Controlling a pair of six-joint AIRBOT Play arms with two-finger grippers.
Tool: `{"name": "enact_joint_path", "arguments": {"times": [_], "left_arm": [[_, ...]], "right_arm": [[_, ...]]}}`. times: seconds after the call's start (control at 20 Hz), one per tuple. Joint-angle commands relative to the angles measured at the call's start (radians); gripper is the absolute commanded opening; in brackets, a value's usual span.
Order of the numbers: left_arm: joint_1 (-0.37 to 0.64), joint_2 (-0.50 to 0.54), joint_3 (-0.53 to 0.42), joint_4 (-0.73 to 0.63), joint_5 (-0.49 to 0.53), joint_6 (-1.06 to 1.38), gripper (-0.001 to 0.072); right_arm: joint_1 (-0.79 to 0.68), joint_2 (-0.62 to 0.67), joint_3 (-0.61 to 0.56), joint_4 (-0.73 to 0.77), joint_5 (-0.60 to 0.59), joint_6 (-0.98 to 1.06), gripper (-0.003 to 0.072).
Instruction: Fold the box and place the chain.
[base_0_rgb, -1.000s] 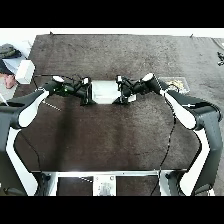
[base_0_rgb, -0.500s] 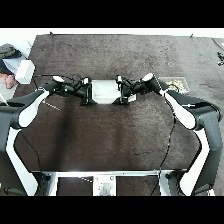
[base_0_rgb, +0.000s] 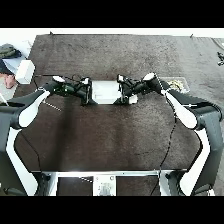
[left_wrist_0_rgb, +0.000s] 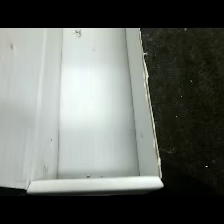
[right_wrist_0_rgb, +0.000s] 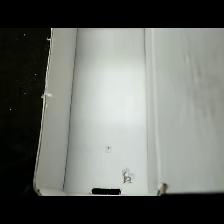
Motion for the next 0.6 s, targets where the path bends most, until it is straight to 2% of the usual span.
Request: {"name": "enact_joint_path", "arguments": {"times": [0.0, 0.15, 0.55], "left_arm": [[0.001, 0.001, 0.001, 0.003, 0.008, -0.001, 0.0204], [0.001, 0.001, 0.001, 0.010, 0.008, -0.001, 0.0203], [0.001, 0.001, 0.001, 0.010, 0.010, -0.001, 0.0204]], "right_arm": [[-0.016, 0.016, 0.000, -0.023, 0.034, 0.002, 0.0605], [-0.016, 0.048, 0.000, -0.108, 0.033, 0.006, 0.0605], [-0.040, 0.101, 0.000, -0.217, 0.029, 0.096, 0.0604]]}}
